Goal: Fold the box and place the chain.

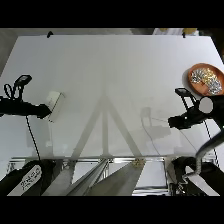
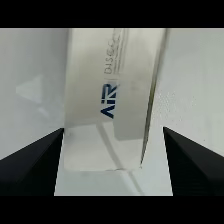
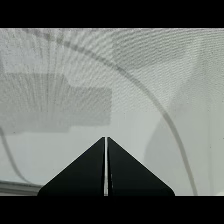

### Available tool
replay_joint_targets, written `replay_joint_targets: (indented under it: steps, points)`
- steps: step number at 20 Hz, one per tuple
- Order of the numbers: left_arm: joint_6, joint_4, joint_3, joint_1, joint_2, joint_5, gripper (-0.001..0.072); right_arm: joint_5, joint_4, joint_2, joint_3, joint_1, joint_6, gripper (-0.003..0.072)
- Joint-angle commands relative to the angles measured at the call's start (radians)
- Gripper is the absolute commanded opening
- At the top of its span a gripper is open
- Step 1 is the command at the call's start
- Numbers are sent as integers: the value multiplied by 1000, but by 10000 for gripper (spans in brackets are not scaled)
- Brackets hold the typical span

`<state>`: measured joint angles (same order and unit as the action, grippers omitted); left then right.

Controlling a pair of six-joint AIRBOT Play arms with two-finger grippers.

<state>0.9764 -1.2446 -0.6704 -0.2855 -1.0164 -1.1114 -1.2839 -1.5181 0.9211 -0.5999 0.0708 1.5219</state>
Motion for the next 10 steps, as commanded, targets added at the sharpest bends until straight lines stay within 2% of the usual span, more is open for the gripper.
replay_joint_targets:
  steps: [1,5,10]
  points:
    - [23,-13,0,1,-2,-45,698,0,0,-1,0,0,0,19]
    - [41,-14,0,6,55,-41,698,0,0,-1,0,0,0,19]
    - [38,-14,0,88,261,-16,696,0,0,-1,0,0,0,19]
